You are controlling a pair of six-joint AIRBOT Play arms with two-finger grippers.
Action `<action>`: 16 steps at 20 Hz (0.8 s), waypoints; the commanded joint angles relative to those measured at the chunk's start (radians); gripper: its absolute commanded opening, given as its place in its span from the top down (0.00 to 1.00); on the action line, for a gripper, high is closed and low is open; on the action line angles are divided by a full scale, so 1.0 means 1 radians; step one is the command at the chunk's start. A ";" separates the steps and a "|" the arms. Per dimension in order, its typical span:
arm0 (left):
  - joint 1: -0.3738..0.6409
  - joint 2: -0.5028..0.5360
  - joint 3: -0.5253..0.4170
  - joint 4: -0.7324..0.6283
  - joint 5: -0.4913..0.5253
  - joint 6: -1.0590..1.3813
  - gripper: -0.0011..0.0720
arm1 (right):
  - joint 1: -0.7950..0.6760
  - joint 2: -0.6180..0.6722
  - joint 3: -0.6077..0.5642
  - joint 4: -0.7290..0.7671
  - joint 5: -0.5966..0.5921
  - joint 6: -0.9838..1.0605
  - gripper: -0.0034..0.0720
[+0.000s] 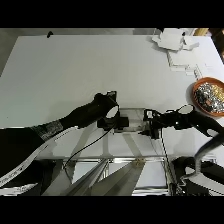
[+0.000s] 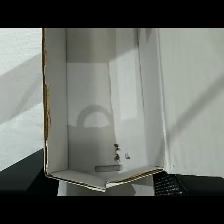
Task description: Fold the box and place the chain.
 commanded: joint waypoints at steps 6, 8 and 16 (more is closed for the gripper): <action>0.076 0.225 -0.015 -0.017 -0.121 0.403 0.48 | 0.000 0.000 0.000 0.000 0.000 0.000 0.34; 0.122 0.323 -0.067 -0.053 -0.086 0.502 0.47 | 0.000 0.000 0.000 0.000 0.001 0.000 0.34; 0.377 0.638 -0.533 -0.334 0.184 1.760 0.03 | 0.000 0.000 0.000 0.000 0.000 0.000 0.34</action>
